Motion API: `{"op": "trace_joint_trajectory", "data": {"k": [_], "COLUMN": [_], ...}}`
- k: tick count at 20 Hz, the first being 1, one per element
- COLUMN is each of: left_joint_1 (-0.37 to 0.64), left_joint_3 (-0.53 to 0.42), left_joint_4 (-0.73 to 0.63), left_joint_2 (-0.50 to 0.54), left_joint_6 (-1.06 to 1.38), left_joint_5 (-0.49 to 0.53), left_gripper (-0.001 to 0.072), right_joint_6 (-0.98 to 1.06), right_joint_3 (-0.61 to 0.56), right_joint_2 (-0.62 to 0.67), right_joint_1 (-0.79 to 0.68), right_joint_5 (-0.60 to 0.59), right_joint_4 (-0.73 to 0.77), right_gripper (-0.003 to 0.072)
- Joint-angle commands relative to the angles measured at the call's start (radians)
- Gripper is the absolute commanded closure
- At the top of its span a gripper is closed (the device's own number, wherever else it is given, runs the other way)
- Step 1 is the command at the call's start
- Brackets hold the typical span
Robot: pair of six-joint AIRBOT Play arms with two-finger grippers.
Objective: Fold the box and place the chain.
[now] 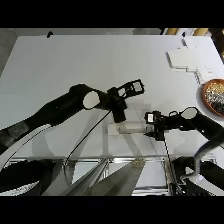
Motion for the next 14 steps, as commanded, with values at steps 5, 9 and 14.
{"op": "trace_joint_trajectory", "data": {"k": [5, 9, 14], "left_joint_1": [-0.026, -0.034, 0.006], "left_joint_3": [0.0, -0.005, -0.146], "left_joint_4": [0.13, 0.128, 0.07], "left_joint_2": [-0.029, -0.098, -0.093], "left_joint_6": [0.037, 0.055, 0.248], "left_joint_5": [-0.305, -0.305, -0.227], "left_gripper": [0.0704, 0.0703, 0.0668], "right_joint_6": [0.002, 0.002, 0.002], "right_joint_3": [0.001, 0.001, 0.001], "right_joint_2": [0.0, 0.0, 0.0], "right_joint_1": [0.001, 0.001, 0.001], "right_joint_5": [0.001, 0.001, 0.0], "right_joint_4": [0.0, 0.0, 0.0], "right_gripper": [0.0113, 0.0113, 0.0113]}}
